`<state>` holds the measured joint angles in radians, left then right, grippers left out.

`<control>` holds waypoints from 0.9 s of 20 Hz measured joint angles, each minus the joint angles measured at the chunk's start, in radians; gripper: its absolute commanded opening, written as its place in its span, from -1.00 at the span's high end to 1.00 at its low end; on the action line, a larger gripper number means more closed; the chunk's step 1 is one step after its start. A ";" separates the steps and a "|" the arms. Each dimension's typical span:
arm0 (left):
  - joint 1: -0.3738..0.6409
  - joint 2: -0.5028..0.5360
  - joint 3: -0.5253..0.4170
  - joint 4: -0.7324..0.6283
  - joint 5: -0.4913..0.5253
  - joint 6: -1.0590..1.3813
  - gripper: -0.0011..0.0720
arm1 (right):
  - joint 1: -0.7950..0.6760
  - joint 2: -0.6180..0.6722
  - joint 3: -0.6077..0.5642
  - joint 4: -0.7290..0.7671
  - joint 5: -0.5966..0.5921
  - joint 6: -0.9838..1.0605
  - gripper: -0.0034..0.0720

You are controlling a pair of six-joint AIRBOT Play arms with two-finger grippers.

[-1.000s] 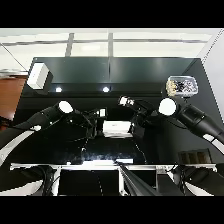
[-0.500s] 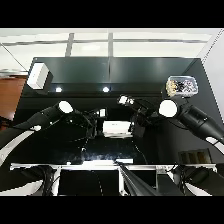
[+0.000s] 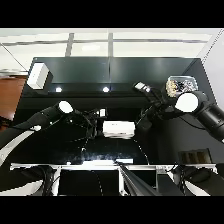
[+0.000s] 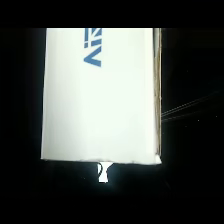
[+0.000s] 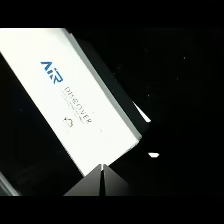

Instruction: Fold the box and place the chain.

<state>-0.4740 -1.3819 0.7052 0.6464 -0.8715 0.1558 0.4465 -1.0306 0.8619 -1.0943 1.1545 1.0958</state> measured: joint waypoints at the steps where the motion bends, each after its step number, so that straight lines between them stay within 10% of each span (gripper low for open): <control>1: 0.000 0.000 0.000 0.000 0.000 0.000 -0.29 | -0.026 0.002 -0.011 0.044 -0.004 0.042 0.86; 8: 0.000 0.000 0.000 0.000 0.000 0.001 -0.29 | -0.074 -0.020 -0.168 0.454 -0.098 0.222 0.86; 18: 0.000 0.000 0.000 0.000 0.000 0.002 -0.29 | -0.029 -0.111 -0.234 0.560 -0.192 0.262 0.86</control>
<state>-0.4740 -1.3819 0.7048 0.6464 -0.8715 0.1581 0.4171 -1.1412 0.6281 -0.5343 0.9627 1.3575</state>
